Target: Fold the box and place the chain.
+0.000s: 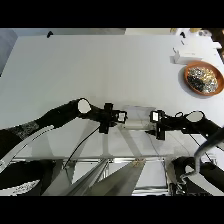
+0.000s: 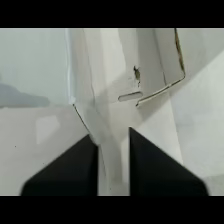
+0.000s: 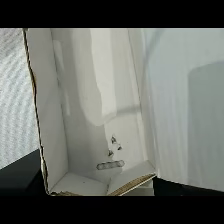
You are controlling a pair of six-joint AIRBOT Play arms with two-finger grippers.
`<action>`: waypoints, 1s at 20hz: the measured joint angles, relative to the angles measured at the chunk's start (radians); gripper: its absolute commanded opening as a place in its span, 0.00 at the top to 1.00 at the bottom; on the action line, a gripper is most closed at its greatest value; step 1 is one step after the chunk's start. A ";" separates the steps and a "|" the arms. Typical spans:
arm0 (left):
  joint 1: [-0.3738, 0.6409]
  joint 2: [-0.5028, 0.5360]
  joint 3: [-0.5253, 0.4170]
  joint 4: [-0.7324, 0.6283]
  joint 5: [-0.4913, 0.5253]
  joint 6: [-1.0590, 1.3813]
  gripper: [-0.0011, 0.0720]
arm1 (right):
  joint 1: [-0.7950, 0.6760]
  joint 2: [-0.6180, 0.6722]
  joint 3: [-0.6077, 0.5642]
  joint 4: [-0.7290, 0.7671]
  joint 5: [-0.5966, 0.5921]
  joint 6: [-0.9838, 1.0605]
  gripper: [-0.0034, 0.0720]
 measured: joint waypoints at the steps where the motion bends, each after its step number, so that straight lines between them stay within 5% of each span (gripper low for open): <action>1: -0.005 0.000 0.000 -0.006 -0.002 0.001 0.80 | 0.000 0.000 0.000 0.000 0.000 0.000 0.41; 16: -0.053 -0.029 0.000 -0.170 0.057 0.016 0.80 | 0.000 0.000 0.000 0.000 0.000 0.001 0.41; 20: -0.064 -0.036 0.000 -0.205 0.080 0.014 0.52 | 0.000 0.000 0.000 0.000 0.000 0.002 0.41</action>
